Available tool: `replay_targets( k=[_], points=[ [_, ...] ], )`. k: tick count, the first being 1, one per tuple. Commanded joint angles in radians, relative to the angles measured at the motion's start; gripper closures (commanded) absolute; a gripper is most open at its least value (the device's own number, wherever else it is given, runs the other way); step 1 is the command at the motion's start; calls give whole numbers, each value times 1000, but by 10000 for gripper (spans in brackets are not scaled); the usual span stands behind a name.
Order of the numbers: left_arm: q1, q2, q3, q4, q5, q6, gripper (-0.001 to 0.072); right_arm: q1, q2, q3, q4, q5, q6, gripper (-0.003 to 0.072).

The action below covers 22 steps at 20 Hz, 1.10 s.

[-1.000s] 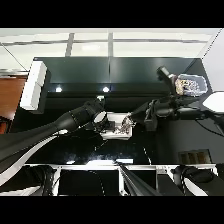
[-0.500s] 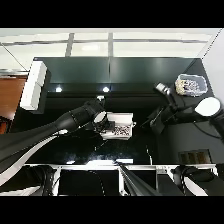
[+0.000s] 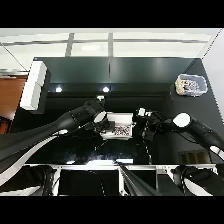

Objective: Fold the box and place the chain.

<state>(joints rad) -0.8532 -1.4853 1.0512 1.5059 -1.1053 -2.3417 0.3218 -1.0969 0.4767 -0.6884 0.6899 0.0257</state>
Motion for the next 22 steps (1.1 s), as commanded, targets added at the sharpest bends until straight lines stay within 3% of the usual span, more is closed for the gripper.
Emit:
replay_targets(
  k=[1,5,6,7,18,19,20,22],
  points=[
    [1,-1,0,0,1,0,674,11,-84,8,144,-22,-249,-34],
    [1,-1,0,0,1,0,674,13,-104,9,145,-80,-238,-32],
    [1,-1,0,0,1,0,674,12,-104,9,145,-105,-200,113],
    [1,-1,0,0,1,0,674,12,-104,9,144,-111,-170,197],
    [1,-1,0,0,2,0,674,13,-111,9,146,-118,-167,209],
    [1,-1,0,0,2,0,674,13,-111,9,146,-118,-167,427],
    [1,-1,0,0,2,0,674,13,-111,9,146,-118,-161,588],
    [1,-1,0,0,2,0,674,13,-111,9,146,-118,-154,590]
  ],
)
